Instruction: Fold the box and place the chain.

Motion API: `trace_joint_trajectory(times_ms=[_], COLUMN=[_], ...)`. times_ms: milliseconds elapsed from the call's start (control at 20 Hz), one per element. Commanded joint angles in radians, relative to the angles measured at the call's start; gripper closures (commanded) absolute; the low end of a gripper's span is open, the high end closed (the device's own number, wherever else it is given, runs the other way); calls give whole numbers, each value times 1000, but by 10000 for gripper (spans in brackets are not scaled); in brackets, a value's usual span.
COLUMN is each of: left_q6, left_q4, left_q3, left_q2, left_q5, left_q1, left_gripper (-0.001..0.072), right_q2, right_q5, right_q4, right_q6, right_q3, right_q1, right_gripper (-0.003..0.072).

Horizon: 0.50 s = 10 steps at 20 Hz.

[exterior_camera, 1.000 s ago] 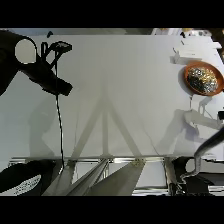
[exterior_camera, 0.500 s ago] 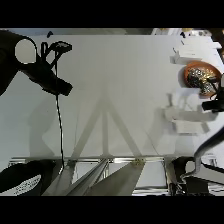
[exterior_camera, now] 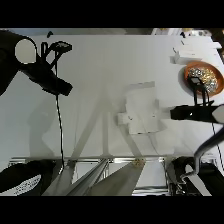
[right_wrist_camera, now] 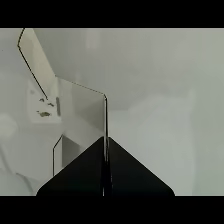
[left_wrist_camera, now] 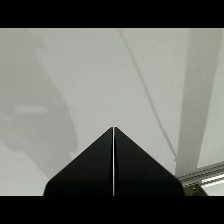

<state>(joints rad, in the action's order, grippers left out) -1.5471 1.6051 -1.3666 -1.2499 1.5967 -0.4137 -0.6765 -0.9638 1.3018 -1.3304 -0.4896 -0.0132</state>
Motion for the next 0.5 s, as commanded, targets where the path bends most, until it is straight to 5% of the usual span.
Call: trace_joint_trajectory(times_ms=[0, 100, 250, 450], left_q6=[37, 38, 44, 228], left_q4=[1, -4, -2, -195], left_q3=[0, 0, 11, 74], left_q2=[0, 0, -1, -3], left_q5=[-18, -18, -225, -346], left_q1=[1, 1, 6, 6], left_gripper=[700, 700, 700, 700], right_q2=[211, 238, 236, 236], right_q5=[206, 223, 220, 219], right_q4=[-94, -95, -95, -106], right_q6=[-101, -133, -132, -132], right_q3=[185, 222, 226, 226], right_q1=[139, 182, 224, 232], right_gripper=[673, 673, 672, 672])
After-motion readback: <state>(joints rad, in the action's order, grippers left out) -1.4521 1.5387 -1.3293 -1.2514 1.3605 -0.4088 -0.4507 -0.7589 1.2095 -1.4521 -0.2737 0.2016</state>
